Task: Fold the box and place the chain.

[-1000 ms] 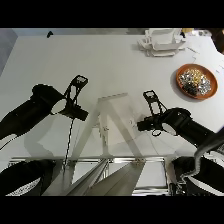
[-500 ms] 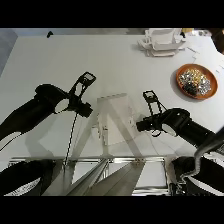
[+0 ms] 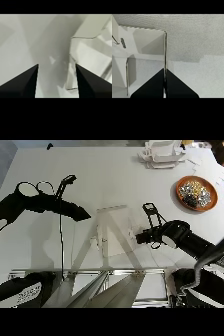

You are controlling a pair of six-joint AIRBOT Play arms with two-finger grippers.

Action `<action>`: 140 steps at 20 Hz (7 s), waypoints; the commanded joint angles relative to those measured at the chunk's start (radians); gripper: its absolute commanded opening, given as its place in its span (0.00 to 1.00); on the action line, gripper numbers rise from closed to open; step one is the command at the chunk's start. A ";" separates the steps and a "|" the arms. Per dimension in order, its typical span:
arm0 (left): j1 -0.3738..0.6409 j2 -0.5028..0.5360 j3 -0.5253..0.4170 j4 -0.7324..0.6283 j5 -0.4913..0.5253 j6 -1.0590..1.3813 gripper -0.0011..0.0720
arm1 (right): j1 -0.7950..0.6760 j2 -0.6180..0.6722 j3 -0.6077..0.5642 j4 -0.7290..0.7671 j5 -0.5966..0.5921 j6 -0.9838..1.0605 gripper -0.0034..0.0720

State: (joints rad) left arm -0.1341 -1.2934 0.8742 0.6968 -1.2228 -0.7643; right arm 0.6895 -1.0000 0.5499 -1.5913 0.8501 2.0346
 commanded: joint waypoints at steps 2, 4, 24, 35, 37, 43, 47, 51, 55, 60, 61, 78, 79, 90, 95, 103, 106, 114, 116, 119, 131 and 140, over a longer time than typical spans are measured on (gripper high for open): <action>-0.003 -0.138 0.006 -0.195 -0.106 0.241 0.72 | 0.001 0.001 0.000 0.003 0.000 -0.001 0.07; -0.059 -0.214 0.033 -0.195 -0.102 0.253 0.73 | 0.001 0.001 0.000 0.003 0.000 0.000 0.07; -0.167 -0.357 0.124 -0.093 -0.086 0.399 0.02 | 0.001 0.001 0.000 0.007 0.001 0.000 0.07; -0.202 -0.310 0.127 -0.146 -0.056 0.853 0.02 | 0.001 0.156 0.115 0.015 0.017 -0.032 0.51; -0.247 -0.285 0.127 -0.142 0.041 0.899 0.02 | 0.001 0.221 0.130 -0.017 0.040 -0.031 0.51; -0.343 -0.286 0.127 -0.136 0.250 0.899 0.02 | 0.001 0.335 0.130 -0.092 0.153 -0.031 0.50; -0.344 -0.300 0.127 -0.134 0.255 0.895 0.02 | 0.001 0.335 0.130 -0.092 0.154 -0.031 0.50; -0.362 -0.299 0.137 -0.093 0.276 0.779 0.02 | 0.001 0.335 0.130 -0.092 0.148 -0.032 0.49; -0.428 -0.299 0.219 0.135 0.301 0.536 0.02 | 0.001 0.335 0.130 -0.103 0.117 -0.057 0.49; -0.429 -0.304 0.221 0.105 0.333 0.577 0.02 | 0.001 0.335 0.130 -0.103 0.110 -0.057 0.49; -0.429 -0.306 0.221 0.105 0.332 0.593 0.02 | 0.001 0.335 0.130 -0.103 0.110 -0.057 0.49; -0.428 -0.326 0.221 0.097 0.269 0.772 0.02 | 0.001 0.335 0.130 -0.102 0.104 -0.057 0.49; -0.428 -0.326 0.221 0.097 0.269 0.772 0.02 | 0.001 0.335 0.130 -0.102 0.104 -0.057 0.49; -0.428 -0.326 0.221 0.097 0.269 0.764 0.03 | 0.001 0.335 0.130 -0.102 0.104 -0.057 0.49; -0.428 -0.326 0.221 0.097 0.269 0.764 0.03 | 0.001 0.335 0.130 -0.102 0.104 -0.057 0.49; -0.429 -0.326 0.221 0.097 0.269 0.764 0.03 | 0.001 0.335 0.130 -0.102 0.104 -0.057 0.49; -0.429 -0.326 0.221 0.102 0.270 0.764 0.03 | 0.001 0.335 0.130 -0.103 0.103 -0.057 0.49; -0.429 -0.326 0.221 0.105 0.272 0.764 0.03 | 0.001 0.335 0.130 -0.103 0.103 -0.058 0.49; -0.428 -0.326 0.221 0.105 0.269 0.764 0.03 | 0.001 0.335 0.130 -0.102 0.103 -0.066 0.49; -0.428 -0.326 0.221 0.105 0.269 0.764 0.03 | 0.001 0.335 0.130 -0.102 0.103 -0.087 0.49; -0.428 -0.326 0.221 0.105 0.269 0.764 0.03 | 0.001 0.335 0.129 0.359 0.265 -0.894 0.06; -0.428 -0.326 0.221 0.105 0.269 0.764 0.03 | 0.001 0.335 0.018 0.349 0.319 -1.077 0.23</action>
State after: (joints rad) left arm -0.5625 -1.6188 1.0958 0.8013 -0.9546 -0.0010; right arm 0.6895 -0.6659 0.6178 -1.2480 1.1530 1.0615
